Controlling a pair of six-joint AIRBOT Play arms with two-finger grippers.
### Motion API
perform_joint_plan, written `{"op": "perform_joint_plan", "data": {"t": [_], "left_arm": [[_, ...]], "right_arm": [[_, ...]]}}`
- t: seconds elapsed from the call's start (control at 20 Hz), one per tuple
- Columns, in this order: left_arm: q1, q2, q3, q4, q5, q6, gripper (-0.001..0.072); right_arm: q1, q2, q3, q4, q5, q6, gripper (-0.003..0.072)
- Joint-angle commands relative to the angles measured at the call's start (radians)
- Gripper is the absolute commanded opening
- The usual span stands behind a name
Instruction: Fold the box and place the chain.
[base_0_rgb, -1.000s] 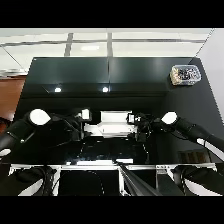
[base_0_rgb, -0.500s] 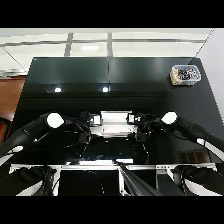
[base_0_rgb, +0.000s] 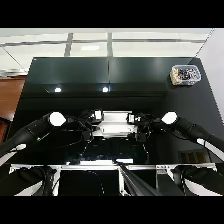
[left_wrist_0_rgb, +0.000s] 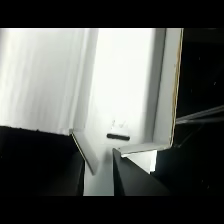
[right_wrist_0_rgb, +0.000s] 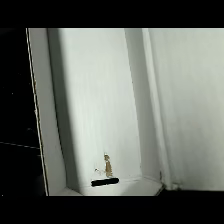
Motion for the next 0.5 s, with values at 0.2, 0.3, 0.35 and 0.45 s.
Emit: {"op": "perform_joint_plan", "data": {"t": [0.2, 0.3, 0.35, 0.45], "left_arm": [[-0.001, -0.002, 0.006, -0.074, -0.020, 0.004, 0.0165], [-0.001, -0.003, 0.006, -0.074, -0.020, 0.004, 0.0165], [-0.001, -0.002, 0.006, -0.072, -0.019, 0.004, 0.0166], [-0.001, -0.002, 0.006, -0.062, -0.019, 0.004, 0.0180]], "right_arm": [[0.000, 0.000, 0.001, 0.000, 0.001, 0.000, 0.0171], [0.000, 0.000, 0.001, 0.000, 0.001, 0.000, 0.0170], [0.000, 0.000, 0.001, 0.000, 0.000, 0.000, 0.0171], [0.000, 0.000, 0.001, 0.000, 0.000, 0.000, 0.0170]]}}
